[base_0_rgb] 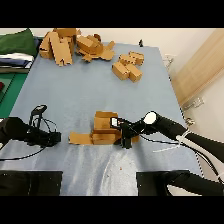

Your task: Fold the box.

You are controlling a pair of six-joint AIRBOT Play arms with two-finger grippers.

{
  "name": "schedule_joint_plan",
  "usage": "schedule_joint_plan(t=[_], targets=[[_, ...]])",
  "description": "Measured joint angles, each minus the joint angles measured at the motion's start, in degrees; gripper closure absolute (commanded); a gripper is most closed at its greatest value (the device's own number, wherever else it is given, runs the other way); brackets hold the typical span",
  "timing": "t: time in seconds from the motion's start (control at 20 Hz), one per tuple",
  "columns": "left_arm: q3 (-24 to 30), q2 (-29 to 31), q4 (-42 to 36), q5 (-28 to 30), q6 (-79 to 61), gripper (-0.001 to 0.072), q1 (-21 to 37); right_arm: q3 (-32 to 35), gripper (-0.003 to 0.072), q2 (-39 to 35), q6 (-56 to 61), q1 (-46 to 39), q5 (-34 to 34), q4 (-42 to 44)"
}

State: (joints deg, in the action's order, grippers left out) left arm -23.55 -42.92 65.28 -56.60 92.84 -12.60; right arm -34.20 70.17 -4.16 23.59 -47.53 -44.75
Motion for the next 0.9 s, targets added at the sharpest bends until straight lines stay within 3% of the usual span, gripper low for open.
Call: schedule_joint_plan(t=[0.55, 0.9], targets=[[0.8, -9.8, -21.6, 7.4, -10.9, 0.0694, 0.4, 0.0, 0.0276, 0.0, 0.0, 0.0, 0.0, 0.0], [0.9, -12.3, -26.1, 8.0, -15.0, 0.0694, 0.2, 0.0, 0.0276, 0.0, 0.0, 0.0, 0.0, 0.0]])
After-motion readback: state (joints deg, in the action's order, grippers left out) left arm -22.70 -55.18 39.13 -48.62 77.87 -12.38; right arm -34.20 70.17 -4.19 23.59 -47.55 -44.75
